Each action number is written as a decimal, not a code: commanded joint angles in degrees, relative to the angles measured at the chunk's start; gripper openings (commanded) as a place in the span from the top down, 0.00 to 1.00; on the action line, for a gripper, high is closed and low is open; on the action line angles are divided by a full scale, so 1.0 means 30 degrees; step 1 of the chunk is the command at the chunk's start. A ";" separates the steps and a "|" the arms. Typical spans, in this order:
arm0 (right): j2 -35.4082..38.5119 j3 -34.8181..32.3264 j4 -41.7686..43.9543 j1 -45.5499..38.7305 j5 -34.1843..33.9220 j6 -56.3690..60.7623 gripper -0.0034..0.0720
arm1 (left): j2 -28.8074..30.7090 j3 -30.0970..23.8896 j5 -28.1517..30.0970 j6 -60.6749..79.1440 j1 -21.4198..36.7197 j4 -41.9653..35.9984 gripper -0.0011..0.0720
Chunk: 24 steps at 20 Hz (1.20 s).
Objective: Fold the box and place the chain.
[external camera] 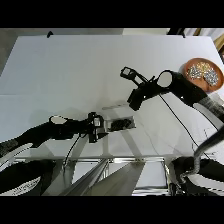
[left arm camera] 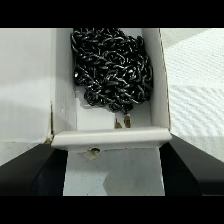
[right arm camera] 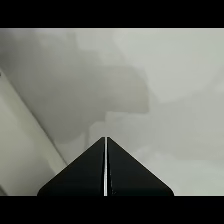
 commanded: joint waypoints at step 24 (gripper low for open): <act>0.3038 -0.1836 0.0233 0.3701 0.3475 -0.5260 0.56 | 0.0015 0.0000 0.0007 0.0000 -0.0007 0.0007 0.80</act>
